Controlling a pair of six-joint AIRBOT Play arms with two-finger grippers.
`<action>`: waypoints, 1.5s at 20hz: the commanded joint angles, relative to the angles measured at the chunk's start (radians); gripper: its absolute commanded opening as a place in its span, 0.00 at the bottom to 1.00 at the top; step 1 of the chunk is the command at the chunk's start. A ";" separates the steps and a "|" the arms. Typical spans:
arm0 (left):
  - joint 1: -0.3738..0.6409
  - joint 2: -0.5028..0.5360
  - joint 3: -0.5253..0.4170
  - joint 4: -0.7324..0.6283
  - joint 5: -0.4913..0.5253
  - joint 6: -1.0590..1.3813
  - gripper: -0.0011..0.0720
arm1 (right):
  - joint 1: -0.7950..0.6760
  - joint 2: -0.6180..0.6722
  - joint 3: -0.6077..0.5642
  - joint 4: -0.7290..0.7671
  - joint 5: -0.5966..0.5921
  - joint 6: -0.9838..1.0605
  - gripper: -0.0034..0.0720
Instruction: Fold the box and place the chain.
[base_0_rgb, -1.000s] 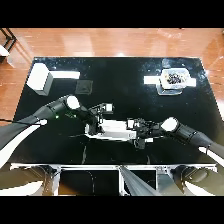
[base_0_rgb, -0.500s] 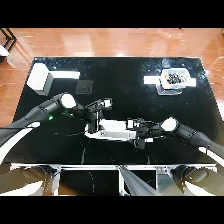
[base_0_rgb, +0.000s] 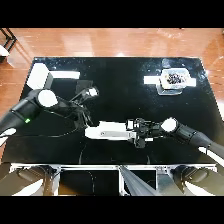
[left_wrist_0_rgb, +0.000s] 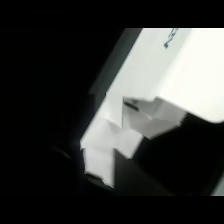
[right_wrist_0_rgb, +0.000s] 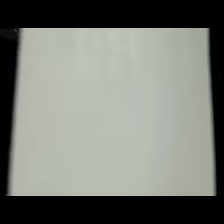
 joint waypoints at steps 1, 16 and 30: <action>0.043 0.037 0.001 0.007 -0.216 -0.145 0.05 | 0.000 -0.002 0.000 -0.001 -0.003 -0.002 0.66; -0.214 0.232 -0.256 -0.358 0.311 -0.200 0.05 | 0.000 -0.002 0.000 -0.002 -0.003 -0.002 0.45; -0.281 -0.031 -0.250 -0.359 0.692 -0.185 0.05 | 0.000 -0.002 0.000 -0.001 -0.003 -0.002 0.45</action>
